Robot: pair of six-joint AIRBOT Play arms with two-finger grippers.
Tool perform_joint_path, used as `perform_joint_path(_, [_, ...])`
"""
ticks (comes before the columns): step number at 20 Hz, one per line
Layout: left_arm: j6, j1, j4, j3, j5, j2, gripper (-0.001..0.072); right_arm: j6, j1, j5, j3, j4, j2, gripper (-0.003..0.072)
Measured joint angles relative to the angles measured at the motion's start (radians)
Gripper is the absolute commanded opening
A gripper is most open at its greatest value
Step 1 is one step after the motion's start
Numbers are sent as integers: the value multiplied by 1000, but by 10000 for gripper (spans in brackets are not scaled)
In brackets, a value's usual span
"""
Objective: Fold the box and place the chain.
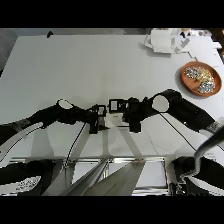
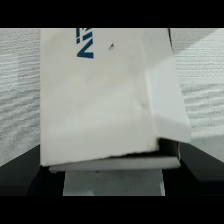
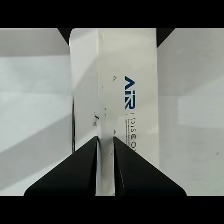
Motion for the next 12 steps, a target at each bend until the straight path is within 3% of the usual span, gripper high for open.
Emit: perform_joint_path(12, [-2, 0, 2, 0, -3, 0, 150, 51, 0, -58, -13, 8, 32, 96])
